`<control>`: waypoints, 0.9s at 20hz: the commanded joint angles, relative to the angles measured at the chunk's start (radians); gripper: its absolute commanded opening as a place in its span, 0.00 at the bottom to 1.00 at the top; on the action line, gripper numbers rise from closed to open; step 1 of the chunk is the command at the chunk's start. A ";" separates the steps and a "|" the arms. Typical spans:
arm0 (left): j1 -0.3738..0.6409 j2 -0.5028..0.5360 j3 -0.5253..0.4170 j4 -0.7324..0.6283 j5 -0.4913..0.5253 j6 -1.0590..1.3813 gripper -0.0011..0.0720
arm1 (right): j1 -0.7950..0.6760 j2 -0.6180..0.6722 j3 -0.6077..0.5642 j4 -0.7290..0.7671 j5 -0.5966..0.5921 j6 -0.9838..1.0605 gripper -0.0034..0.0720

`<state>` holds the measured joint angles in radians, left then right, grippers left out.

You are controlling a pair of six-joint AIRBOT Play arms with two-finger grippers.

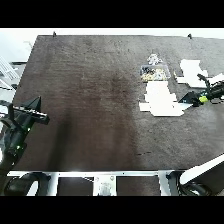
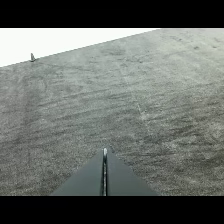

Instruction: Fold the box and place the chain.

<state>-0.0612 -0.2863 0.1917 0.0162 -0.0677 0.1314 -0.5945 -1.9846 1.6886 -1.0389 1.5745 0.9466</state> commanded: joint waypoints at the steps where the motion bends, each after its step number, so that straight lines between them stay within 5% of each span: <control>1: 0.000 0.001 0.000 0.000 0.000 0.000 0.05 | 0.001 -0.026 0.001 0.037 0.025 -0.008 0.63; 2: 0.000 0.001 0.000 0.000 0.000 0.000 0.05 | 0.001 -0.029 0.001 0.040 0.029 -0.013 0.55; 5: 0.000 0.000 0.000 0.000 0.000 0.000 0.05 | 0.000 -0.029 0.001 0.060 0.095 -0.050 0.05; 8: 0.000 0.001 0.000 0.000 0.000 0.000 0.05 | 0.001 0.002 -0.026 0.093 0.152 -0.042 0.05; 11: 0.000 0.001 0.000 0.000 0.000 0.000 0.05 | 0.014 0.113 -0.161 0.279 0.121 -0.042 0.05; 15: 0.000 0.001 0.000 0.000 0.000 0.000 0.05 | 0.132 0.278 -0.399 0.406 -0.062 -0.042 0.05; 18: 0.000 0.001 0.000 0.000 0.000 0.000 0.05 | 0.265 0.294 -0.457 0.491 -0.207 0.004 0.05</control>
<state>-0.0612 -0.2863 0.1917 0.0162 -0.0677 0.1314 -0.4290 -1.7325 1.3102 -0.6487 1.5116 0.9161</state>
